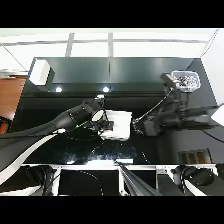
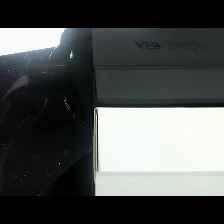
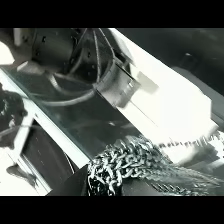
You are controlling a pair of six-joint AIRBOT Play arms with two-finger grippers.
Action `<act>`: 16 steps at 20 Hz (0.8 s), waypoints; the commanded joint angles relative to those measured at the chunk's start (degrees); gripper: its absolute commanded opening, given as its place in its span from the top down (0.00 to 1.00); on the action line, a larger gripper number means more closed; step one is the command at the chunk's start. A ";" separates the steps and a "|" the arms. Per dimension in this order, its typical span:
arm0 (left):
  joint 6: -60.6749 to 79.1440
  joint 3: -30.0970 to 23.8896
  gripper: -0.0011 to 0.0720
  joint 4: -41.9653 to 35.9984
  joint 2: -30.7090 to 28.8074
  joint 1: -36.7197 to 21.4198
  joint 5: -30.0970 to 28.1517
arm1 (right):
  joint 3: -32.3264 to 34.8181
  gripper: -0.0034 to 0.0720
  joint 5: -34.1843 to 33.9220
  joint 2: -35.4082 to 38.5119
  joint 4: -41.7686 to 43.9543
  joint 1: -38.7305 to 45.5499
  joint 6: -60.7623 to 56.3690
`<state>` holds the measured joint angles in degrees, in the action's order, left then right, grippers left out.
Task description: Fold the box and place the chain.
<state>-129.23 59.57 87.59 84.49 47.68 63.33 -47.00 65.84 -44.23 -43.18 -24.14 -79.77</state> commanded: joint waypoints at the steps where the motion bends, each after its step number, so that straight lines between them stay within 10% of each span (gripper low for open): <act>1: 0.02 0.00 0.94 -0.02 0.02 -0.02 -0.02 | 1.97 0.95 -13.27 -5.66 1.79 -7.10 -0.35; 6: 0.00 0.00 0.94 -0.02 0.02 -0.02 -0.02 | 1.97 0.86 -15.28 -11.91 -0.46 -7.85 -0.42; 7: 0.00 0.00 0.94 -0.02 0.02 -0.02 -0.02 | 1.97 0.48 -14.25 -12.57 -0.85 -7.89 -0.96; 8: 0.00 0.00 0.94 -0.02 0.02 -0.02 -0.02 | 1.97 0.34 -13.70 -12.72 -2.62 -7.82 -2.21; 16: 0.00 0.00 0.94 -0.02 0.02 -0.02 -0.20 | 3.56 0.34 -7.23 -4.02 -34.21 19.23 -7.85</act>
